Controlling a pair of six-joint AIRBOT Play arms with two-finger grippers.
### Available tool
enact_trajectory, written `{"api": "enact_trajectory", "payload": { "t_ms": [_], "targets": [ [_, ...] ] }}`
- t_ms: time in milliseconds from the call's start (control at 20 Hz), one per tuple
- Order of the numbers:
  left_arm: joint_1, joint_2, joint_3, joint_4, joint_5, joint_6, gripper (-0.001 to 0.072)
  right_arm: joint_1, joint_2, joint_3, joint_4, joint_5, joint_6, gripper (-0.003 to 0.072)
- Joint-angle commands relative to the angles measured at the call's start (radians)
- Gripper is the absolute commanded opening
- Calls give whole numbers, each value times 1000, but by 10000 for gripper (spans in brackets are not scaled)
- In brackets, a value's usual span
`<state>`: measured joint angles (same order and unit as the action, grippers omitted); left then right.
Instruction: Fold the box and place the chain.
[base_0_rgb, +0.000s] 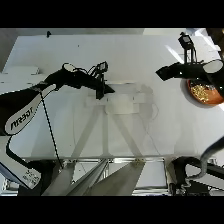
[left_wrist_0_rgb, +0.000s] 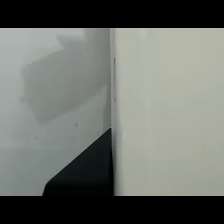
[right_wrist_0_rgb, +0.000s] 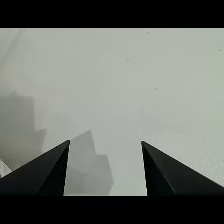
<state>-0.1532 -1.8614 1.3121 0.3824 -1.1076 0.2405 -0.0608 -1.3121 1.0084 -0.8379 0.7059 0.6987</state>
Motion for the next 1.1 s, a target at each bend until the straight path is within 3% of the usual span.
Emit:
{"api": "enact_trajectory", "payload": {
  "t_ms": [0, 350, 1050],
  "targets": [
    [-5, -20, 1, -58, -3, 70, -2, -1, 1, 1, 0, 0, 0, 496],
    [-17, -39, 1, 76, -19, 19, -2, -1, 1, 1, 0, 0, 0, 496],
    [-17, -45, 1, 83, -13, 18, 4, -1, 1, 1, 0, 0, 0, 496]
  ]
}}
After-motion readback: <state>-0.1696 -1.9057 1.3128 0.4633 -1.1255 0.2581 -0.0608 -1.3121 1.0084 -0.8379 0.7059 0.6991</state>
